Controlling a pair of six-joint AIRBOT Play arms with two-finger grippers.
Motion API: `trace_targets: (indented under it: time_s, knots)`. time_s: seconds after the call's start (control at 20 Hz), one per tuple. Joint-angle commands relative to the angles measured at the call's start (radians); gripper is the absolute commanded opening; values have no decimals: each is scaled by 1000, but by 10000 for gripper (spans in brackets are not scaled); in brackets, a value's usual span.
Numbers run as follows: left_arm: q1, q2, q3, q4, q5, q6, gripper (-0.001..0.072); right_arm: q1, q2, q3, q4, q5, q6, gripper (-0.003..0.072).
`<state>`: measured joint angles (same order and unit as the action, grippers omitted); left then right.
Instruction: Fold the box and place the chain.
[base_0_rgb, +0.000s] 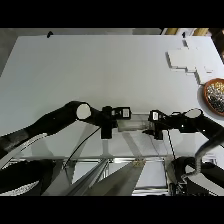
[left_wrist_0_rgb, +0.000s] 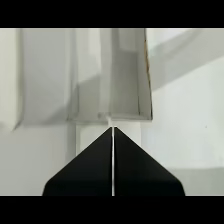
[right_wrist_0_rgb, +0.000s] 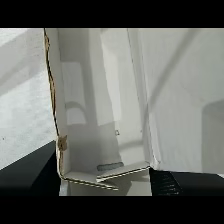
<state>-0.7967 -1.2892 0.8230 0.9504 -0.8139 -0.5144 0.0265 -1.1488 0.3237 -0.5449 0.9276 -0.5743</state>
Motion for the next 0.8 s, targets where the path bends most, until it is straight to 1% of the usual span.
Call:
trace_targets:
  time_s: [0.0, 0.1, 0.15, 0.2, 0.25, 0.35, 0.4, 0.6, 0.75]
  knots:
    - [46, 116, 0, 217, -123, -470, 4, 0, 0, 0, 0, 0, -1, 342]
    - [79, 166, -2, 351, -172, -716, 3, 0, 0, 0, 0, 0, -1, 342]
    - [95, 170, -3, 411, -188, -852, 3, 0, 0, 0, 0, 0, -1, 342]
    - [105, 166, -11, 443, -189, -978, 3, 0, 0, 0, 0, 0, -1, 342]
    - [114, 159, -30, 443, -169, -1099, 4, 0, 0, 0, 0, 0, -1, 342]
    - [124, 134, -73, 396, -116, -1285, 4, 0, 0, 0, 0, 0, -1, 342]
    - [124, 118, -88, 353, -89, -1312, 8, 0, 0, 0, 0, 0, -1, 342]
    - [121, 34, -100, 159, -11, -1255, 8, 0, 0, 0, 0, 0, -1, 342]
    - [119, -14, -100, 50, 3, -1202, 8, 0, 0, 0, 0, 0, -1, 342]
